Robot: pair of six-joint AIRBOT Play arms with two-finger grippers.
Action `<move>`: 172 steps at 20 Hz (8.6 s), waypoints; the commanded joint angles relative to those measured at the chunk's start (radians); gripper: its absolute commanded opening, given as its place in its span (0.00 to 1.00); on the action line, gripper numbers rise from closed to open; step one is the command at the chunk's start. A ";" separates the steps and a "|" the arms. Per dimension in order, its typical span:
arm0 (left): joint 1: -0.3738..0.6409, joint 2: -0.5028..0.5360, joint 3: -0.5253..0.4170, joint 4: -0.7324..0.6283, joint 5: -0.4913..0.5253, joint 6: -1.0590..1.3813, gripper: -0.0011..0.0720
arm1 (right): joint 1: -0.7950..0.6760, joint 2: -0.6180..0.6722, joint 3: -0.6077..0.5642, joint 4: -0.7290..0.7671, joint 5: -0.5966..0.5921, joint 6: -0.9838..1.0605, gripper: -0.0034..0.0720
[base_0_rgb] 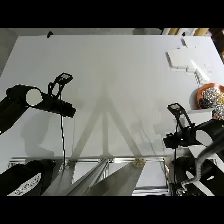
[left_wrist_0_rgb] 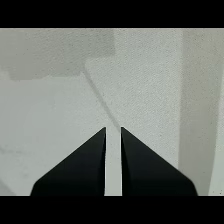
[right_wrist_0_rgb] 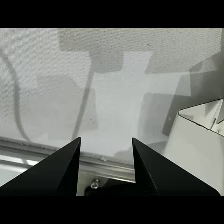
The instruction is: Fold the box and place the chain.
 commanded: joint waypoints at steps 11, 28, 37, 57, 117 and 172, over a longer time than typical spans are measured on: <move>0.000 0.000 0.000 0.000 -0.003 0.000 0.16 | 0.000 -0.002 0.005 -0.034 -0.021 0.001 0.52; 0.000 0.000 0.000 0.000 -0.003 0.000 0.16 | -0.850 -0.117 0.275 -0.378 -0.198 -0.416 0.96; 0.000 0.000 0.000 0.000 -0.003 0.000 0.16 | -1.057 -0.344 0.275 -0.398 -0.320 -0.540 0.95; 0.000 0.000 0.000 0.000 -0.003 0.000 0.16 | -1.237 -0.596 0.275 -0.390 -0.292 -0.682 0.15; -0.239 -0.318 0.003 -0.899 0.090 1.569 0.02 | -0.027 -0.031 0.211 0.156 -0.241 -0.270 0.68; -0.351 -0.362 0.003 -0.913 0.425 1.572 0.02 | -0.027 0.015 0.238 0.109 -0.223 -0.270 0.67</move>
